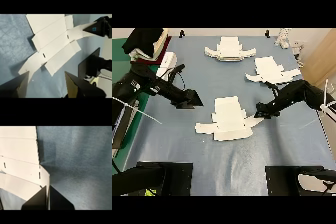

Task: Fold the box.

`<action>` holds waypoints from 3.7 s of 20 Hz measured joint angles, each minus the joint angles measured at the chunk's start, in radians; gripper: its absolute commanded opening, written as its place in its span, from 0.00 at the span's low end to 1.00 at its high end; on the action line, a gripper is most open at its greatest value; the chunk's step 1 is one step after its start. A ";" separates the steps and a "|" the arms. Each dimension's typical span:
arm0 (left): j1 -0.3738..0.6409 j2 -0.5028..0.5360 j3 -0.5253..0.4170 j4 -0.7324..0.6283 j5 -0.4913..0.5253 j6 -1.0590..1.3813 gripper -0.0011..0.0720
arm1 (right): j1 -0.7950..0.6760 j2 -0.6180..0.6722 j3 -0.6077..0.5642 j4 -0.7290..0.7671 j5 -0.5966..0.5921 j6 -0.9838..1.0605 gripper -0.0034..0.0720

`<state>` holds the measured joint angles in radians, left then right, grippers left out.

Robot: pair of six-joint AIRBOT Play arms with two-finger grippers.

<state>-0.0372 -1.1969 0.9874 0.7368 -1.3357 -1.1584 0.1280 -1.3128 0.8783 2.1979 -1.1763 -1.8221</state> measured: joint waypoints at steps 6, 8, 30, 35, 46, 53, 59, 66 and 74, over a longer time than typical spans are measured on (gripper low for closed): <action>0.052 0.000 -0.095 -0.060 -0.007 0.055 0.96 | 0.096 0.110 -0.129 -0.002 0.077 -0.051 0.05; 0.060 0.000 -0.105 -0.066 -0.006 0.077 0.96 | 0.138 0.188 -0.198 -0.003 0.149 -0.055 0.05; -0.056 -0.319 -0.077 -0.195 0.179 0.291 0.63 | 0.315 0.471 -0.421 -0.002 0.425 0.033 0.05; -0.095 -0.386 -0.031 -0.247 0.130 0.379 0.62 | 0.315 0.471 -0.422 -0.003 0.427 0.034 0.05; -0.105 -0.404 0.010 -0.241 -0.051 0.545 0.04 | 0.315 0.471 -0.422 -0.007 0.426 0.034 0.05; -0.105 -0.404 0.010 -0.241 -0.061 0.583 0.04 | 0.315 0.471 -0.422 -0.014 0.426 0.034 0.26; -0.112 -0.404 0.023 -0.271 -0.025 0.626 0.04 | 0.302 0.471 -0.414 -0.201 0.436 0.080 0.41; -0.164 -0.388 0.103 -0.293 0.013 0.776 0.03 | 0.209 0.472 -0.328 -0.621 0.432 0.531 0.84; -0.304 -0.222 0.085 -0.221 0.150 0.907 0.03 | 0.179 0.472 -0.217 -0.714 0.422 0.700 0.82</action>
<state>-0.3416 -1.4189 1.0729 0.5156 -1.1854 -0.2512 0.3073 -0.8410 0.6613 1.4841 -0.7547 -1.1221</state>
